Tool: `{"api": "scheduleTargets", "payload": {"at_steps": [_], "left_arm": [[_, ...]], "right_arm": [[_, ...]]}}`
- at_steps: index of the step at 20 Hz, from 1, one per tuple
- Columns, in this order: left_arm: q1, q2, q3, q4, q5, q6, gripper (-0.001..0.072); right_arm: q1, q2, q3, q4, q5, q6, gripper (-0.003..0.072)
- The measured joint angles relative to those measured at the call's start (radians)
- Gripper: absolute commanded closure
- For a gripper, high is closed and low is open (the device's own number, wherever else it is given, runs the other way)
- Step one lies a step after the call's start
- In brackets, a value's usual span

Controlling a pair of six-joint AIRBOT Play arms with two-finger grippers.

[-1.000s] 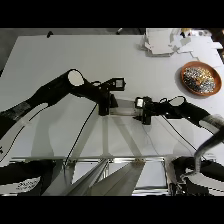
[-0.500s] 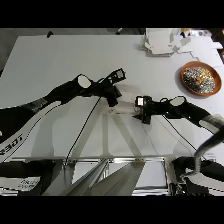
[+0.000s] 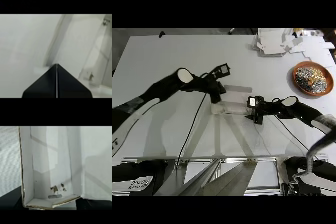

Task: Fold the box and place the chain.

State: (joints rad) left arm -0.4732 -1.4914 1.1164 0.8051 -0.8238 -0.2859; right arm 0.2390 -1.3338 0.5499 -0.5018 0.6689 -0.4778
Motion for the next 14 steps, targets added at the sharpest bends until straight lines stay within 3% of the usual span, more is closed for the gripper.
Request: {"api": "scheduleTargets", "payload": {"at_steps": [4, 6, 14], "left_arm": [[0.054, 0.055, -0.021, 0.108, -0.212, 0.014, 0.0708], [0.061, 0.059, -0.068, 0.088, -0.261, 0.110, 0.0708], [0.074, 0.002, -0.235, 0.009, -0.138, 0.313, 0.0708]], "right_arm": [[0.000, 0.000, 0.000, 0.000, 0.002, 0.001, 0.0282], [0.000, 0.000, 0.000, 0.000, 0.001, 0.001, 0.0282], [0.000, 0.000, 0.000, 0.001, 0.001, 0.002, 0.0282]]}}
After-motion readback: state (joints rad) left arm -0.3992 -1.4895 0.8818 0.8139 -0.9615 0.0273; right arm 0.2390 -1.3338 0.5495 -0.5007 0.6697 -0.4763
